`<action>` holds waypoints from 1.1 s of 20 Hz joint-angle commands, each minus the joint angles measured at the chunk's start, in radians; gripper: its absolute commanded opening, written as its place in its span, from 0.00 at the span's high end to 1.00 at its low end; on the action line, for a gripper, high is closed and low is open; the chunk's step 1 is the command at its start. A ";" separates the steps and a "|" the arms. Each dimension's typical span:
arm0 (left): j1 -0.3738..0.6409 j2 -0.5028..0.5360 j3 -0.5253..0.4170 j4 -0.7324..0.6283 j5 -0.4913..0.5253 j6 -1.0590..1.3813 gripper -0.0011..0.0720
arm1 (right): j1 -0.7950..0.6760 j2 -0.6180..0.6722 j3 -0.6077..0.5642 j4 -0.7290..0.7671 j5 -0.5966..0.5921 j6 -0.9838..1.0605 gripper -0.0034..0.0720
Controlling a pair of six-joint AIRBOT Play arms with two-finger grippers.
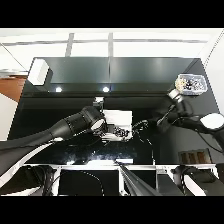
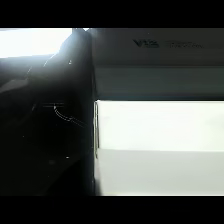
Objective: Fold the box and place the chain.
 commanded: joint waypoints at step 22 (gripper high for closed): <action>0.000 0.001 0.000 0.001 0.002 0.000 0.95 | 0.320 -0.272 -0.042 0.174 -0.078 -0.620 0.03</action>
